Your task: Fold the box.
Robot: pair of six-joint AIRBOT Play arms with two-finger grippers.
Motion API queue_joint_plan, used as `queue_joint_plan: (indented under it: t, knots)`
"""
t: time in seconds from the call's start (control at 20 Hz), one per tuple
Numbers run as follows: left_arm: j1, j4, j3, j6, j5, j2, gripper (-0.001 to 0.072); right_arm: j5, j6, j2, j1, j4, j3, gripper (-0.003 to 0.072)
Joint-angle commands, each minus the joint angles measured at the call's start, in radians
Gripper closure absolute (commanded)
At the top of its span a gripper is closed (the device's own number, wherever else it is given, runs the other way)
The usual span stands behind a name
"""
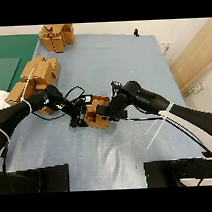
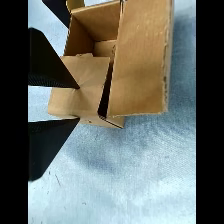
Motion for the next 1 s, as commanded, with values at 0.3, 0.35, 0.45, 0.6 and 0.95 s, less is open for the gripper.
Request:
queue_joint_plan:
  t: [0.3,0.35,0.45,0.6,0.95]
  knots:
    - [0.0,0.001,0.0,0.002,0.001,0.0,0.0696,0.023,-0.024,0.06,-0.001,0.0,0.01,0.0374]
    - [0.0,0.001,0.0,0.002,0.0,0.0,0.0697,0.028,-0.038,0.059,-0.001,0.018,0.009,0.0374]
    - [0.0,0.002,0.0,0.002,0.0,0.0,0.0696,0.045,-0.081,0.048,-0.001,0.069,0.009,0.0294]
    - [0.0,0.002,0.0,0.002,-0.001,0.0,0.0696,0.055,-0.11,0.027,-0.001,0.101,0.007,0.0292]
    - [0.0,0.002,0.0,0.002,-0.001,0.0,0.0696,-0.08,-0.108,0.018,-0.001,0.045,0.008,0.0233]
